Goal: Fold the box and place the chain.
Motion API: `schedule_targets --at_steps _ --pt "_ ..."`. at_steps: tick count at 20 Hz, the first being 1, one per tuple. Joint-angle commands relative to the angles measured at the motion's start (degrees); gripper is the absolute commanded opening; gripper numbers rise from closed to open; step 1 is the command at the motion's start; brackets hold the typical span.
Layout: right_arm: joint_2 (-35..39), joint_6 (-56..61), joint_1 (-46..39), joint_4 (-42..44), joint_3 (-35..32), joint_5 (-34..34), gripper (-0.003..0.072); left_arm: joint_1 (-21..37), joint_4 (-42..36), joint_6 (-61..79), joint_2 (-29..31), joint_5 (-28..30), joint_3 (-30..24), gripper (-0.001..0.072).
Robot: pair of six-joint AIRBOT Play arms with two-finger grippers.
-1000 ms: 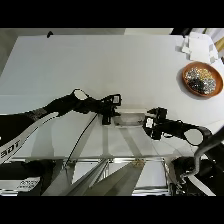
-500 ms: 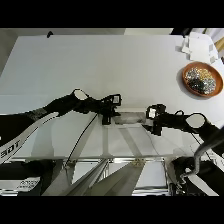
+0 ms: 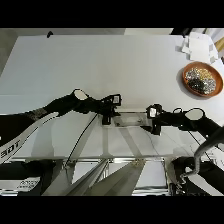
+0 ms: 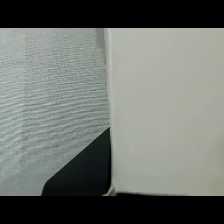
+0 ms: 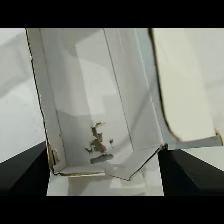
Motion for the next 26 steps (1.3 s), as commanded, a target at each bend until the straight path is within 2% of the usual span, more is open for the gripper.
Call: schedule_targets --at_steps 1,13,22,26 --pt "-4.74 -3.08 -1.95 2.14 2.05 4.66 0.0669 -0.02 0.00 0.00 0.00 0.00 -0.02 0.0011" --pt "-9.73 -9.55 -3.02 3.74 2.99 5.14 0.0645 -0.02 0.00 0.00 0.00 0.02 -0.02 0.0011" --pt "-9.90 -9.03 -3.02 3.67 3.76 6.14 0.0646 -0.02 0.00 0.00 0.00 0.02 -0.02 0.0011" --pt "-12.72 -9.05 -3.02 3.65 4.68 6.73 0.0646 -0.02 0.00 0.00 0.00 0.00 -0.02 0.0011"
